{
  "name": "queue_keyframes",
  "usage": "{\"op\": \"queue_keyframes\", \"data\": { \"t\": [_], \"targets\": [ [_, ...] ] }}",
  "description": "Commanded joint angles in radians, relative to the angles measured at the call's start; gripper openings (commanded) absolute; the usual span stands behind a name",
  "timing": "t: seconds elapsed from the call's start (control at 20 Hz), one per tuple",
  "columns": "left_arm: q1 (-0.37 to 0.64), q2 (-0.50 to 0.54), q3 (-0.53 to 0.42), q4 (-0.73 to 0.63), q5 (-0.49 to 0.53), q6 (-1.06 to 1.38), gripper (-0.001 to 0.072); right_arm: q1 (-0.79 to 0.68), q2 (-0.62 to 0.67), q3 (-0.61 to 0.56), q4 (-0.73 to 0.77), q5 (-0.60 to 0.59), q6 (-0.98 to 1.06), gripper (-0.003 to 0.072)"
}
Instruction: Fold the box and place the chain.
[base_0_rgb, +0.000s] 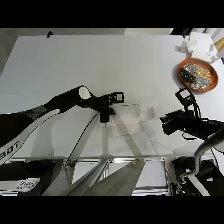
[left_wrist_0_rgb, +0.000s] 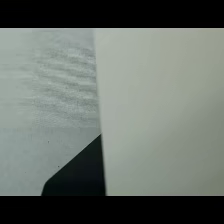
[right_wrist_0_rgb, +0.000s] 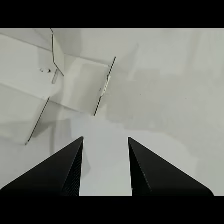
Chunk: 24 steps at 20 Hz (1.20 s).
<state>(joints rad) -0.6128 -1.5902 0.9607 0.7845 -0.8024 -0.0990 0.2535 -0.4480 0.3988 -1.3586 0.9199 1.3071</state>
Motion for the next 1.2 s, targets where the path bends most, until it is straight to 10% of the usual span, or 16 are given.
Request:
{"op": "queue_keyframes", "data": {
  "t": [0.0,1.15],
  "targets": [
    [0.0,-0.004,-0.001,-0.03,-0.002,0.05,0.0005,0.001,0.001,0.0,0.0,-0.001,-0.001,0.0323],
    [0.0,-0.041,0.087,0.024,-0.136,0.08,0.0002,0.001,0.001,0.0,0.116,0.071,-0.532,0.0221]
  ]
}}
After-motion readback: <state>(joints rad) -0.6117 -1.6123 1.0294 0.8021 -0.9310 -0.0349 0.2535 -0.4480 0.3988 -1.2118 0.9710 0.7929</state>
